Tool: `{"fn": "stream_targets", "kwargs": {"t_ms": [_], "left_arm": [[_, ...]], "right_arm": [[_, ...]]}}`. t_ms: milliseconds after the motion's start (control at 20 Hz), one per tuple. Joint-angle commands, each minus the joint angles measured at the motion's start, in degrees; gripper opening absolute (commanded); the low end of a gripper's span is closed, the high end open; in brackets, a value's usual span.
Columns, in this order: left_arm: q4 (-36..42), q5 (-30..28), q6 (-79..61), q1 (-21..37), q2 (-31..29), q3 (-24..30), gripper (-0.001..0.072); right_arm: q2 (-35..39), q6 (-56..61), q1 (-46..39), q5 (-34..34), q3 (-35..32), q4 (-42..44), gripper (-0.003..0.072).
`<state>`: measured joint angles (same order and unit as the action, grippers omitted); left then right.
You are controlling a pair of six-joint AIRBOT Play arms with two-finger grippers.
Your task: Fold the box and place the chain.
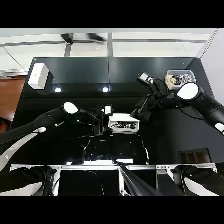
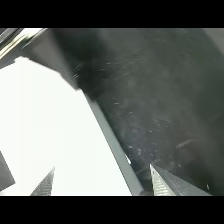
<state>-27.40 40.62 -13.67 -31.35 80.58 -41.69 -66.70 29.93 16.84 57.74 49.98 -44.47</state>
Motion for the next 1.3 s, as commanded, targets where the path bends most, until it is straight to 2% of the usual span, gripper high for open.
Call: {"fn": "stream_targets", "kwargs": {"t_ms": [0, 300, 350, 400, 500, 550, 1100, 1150, 1250], "left_arm": [[-0.4, 0.2, 0.0, -0.1, 0.0, 0.0, 0.0366], [-0.4, 0.2, 0.0, -0.1, 0.0, 0.0, 0.0366], [-0.4, 0.2, 0.0, -0.1, 0.0, 0.0, 0.0366], [-0.4, 0.1, 0.0, -0.1, 0.0, 0.0, 0.0366], [-0.4, 0.1, 0.0, -0.1, 0.0, 0.0, 0.0366], [-0.4, 0.1, 0.0, -0.1, 0.0, 0.0, 0.0366], [-0.4, 0.1, 0.0, -0.1, 0.0, 0.0, 0.0366], [-0.4, 0.1, 0.0, -0.1, 0.0, 0.0, 0.0366], [-0.4, 0.1, 0.0, -0.1, 0.0, 0.0, 0.0366]], "right_arm": [[-0.1, -11.8, 1.9, 2.0, -0.9, 0.0, 0.0696], [-0.2, -19.0, 3.3, 0.3, -4.9, -0.2, 0.0687], [-0.2, -19.3, 3.3, 0.0, -4.8, 0.1, 0.0646], [-0.2, -19.3, 3.3, 0.0, -4.8, 0.0, 0.0570], [-0.2, -19.3, 3.3, 0.5, -4.8, 0.0, 0.0303], [-0.2, -19.3, 3.3, 0.6, -4.8, 0.0, 0.0247], [-0.7, -19.3, 4.8, 0.1, -5.1, -1.1, 0.0242], [-0.7, -19.3, 4.8, 0.1, -5.1, -1.2, 0.0315], [-0.7, -19.3, 4.8, 0.0, -5.1, -1.4, 0.0329]]}}
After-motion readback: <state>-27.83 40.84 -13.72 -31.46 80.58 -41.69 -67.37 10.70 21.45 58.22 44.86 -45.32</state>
